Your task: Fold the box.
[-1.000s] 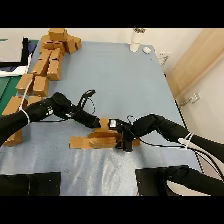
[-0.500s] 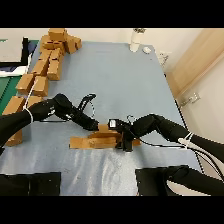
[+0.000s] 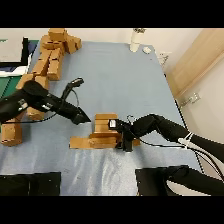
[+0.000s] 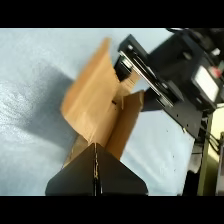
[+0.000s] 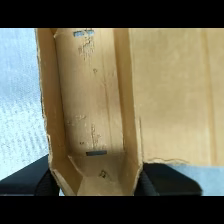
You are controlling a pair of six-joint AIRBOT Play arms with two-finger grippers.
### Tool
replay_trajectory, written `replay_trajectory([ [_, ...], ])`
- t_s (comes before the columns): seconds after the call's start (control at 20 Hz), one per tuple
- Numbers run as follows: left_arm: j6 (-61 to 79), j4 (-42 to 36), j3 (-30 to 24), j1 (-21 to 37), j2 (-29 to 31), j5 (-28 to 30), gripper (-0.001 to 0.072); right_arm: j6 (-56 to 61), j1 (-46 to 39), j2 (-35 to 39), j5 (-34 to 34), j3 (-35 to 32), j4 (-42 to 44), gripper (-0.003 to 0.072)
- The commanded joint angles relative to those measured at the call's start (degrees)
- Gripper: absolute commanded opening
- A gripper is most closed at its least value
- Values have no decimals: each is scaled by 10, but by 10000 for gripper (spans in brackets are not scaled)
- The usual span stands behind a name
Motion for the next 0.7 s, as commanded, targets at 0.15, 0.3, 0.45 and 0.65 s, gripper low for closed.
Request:
replay_trajectory([
  [0.15,183,10,-63,14,48,4,12,0,0,0,0,0,0,579],
  [0.3,313,-47,-121,8,48,61,495,0,-1,0,0,0,-4,579],
  [0.45,408,-59,-168,-3,48,104,667,0,-1,0,0,0,-4,579],
  [0.65,456,-58,-212,-18,48,174,701,0,-1,0,0,0,-4,579],
])
